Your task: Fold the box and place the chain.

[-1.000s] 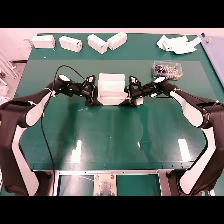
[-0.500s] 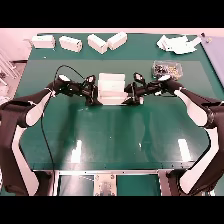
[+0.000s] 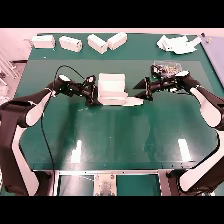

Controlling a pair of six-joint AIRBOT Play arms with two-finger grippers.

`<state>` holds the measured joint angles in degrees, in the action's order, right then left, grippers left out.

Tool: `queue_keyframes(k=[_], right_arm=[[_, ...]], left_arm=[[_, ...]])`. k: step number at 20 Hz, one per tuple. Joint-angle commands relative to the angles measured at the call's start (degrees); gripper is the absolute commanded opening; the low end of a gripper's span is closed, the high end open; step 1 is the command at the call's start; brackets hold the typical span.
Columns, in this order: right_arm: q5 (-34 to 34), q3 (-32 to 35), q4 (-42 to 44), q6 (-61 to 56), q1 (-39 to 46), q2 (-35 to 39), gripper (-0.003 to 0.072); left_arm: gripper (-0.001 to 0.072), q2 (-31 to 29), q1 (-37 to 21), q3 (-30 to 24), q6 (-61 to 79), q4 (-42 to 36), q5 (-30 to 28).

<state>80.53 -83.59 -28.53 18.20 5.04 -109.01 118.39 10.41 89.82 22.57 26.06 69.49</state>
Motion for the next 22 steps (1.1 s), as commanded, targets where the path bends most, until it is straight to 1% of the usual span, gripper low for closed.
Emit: queue_keyframes(k=[1,3,5,6,9,11,13,15,22], right_arm=[[6.73,-0.17,1.01,-3.63,0.39,0.70,0.0011],[8.44,-0.17,6.01,-6.86,-0.11,1.31,0.0005],[8.28,-0.70,10.95,-9.64,-1.46,1.70,0.0004],[7.30,-1.57,11.39,-11.72,-2.73,1.70,0.0003],[0.61,-4.11,8.68,-15.87,-6.91,1.68,0.0003],[-5.29,-5.62,4.59,-18.56,-9.25,1.68,0.0003],[-9.35,-6.12,1.38,-19.30,-10.38,1.62,0.0003],[-10.54,-6.78,0.61,-19.28,-10.60,0.81,0.0003],[-10.73,-12.13,0.15,-19.30,-10.54,-5.42,0.0003]], left_arm=[[0.0470,0.02,0.00,0.04,-0.02,0.00,-0.04],[0.0471,0.02,0.00,0.04,-0.02,0.00,-0.04],[0.0470,0.02,0.00,0.04,-0.02,0.00,-0.04],[0.0470,0.02,0.00,0.04,-0.02,0.00,-0.04],[0.0470,0.02,0.00,0.04,-0.02,0.00,-0.04],[0.0470,0.02,0.00,0.04,-0.02,0.02,-0.02],[0.0471,0.02,0.00,0.04,-0.02,0.02,-0.02],[0.0471,0.02,0.00,0.04,-0.02,0.02,-0.04],[0.0470,0.02,0.00,0.04,-0.02,0.02,-0.02]])
